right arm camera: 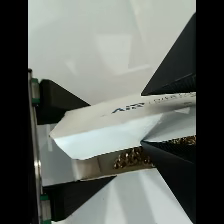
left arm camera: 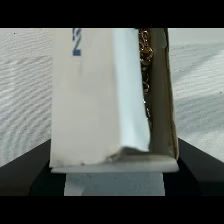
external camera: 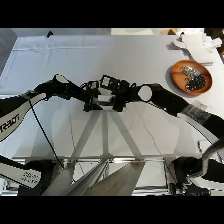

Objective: Fold the box and place the chain.

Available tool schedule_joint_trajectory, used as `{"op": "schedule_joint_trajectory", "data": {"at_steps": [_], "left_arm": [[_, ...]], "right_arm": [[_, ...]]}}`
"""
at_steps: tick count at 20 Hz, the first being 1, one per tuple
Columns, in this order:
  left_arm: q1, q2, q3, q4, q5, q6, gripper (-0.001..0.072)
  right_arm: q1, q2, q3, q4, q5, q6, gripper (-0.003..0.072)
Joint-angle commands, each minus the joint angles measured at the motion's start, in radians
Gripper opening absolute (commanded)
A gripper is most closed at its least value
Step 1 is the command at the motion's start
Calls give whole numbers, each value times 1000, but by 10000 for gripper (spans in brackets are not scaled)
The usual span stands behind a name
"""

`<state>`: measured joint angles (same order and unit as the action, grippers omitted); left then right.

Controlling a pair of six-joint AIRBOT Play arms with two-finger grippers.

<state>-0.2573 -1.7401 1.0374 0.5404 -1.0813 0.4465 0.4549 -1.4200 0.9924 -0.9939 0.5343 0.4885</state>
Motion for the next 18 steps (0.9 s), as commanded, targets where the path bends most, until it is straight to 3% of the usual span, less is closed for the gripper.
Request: {"op": "schedule_joint_trajectory", "data": {"at_steps": [1,6,14,16,18], "left_arm": [[0,0,0,-2,4,-1,211],[0,0,0,-2,4,-1,211],[0,0,0,-2,4,-1,211],[0,0,0,-2,4,-1,211],[0,0,0,-2,4,-1,211]], "right_arm": [[1,0,-8,33,26,4,285],[1,0,-8,39,86,3,285],[1,-3,-8,36,78,4,285],[1,-11,-8,35,67,4,205],[1,-21,-10,33,54,4,195]]}}
